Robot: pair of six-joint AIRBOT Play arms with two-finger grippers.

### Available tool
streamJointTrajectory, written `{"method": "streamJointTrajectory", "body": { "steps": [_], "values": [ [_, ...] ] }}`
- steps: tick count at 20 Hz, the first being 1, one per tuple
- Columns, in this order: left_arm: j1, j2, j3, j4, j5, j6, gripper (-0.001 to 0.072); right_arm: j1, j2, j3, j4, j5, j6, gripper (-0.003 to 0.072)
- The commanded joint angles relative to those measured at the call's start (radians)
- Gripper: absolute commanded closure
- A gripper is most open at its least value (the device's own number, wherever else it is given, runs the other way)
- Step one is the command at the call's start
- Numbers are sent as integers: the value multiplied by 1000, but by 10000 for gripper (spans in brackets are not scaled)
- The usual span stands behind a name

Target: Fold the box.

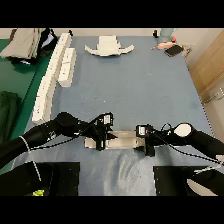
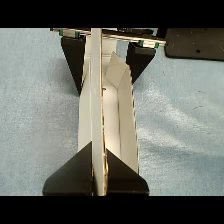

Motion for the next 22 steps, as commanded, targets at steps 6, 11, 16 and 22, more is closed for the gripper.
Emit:
{"method": "streamJointTrajectory", "body": {
  "steps": [6,11,16,22],
  "values": [
    [0,1,0,0,1,0,691,1,0,1,0,2,0,179],
    [0,1,0,-6,9,1,691,1,0,1,0,2,0,179],
    [-1,1,0,-6,5,0,691,1,0,1,0,2,0,179],
    [2,3,0,-7,62,-80,226,1,0,1,0,2,0,179]
  ]
}}
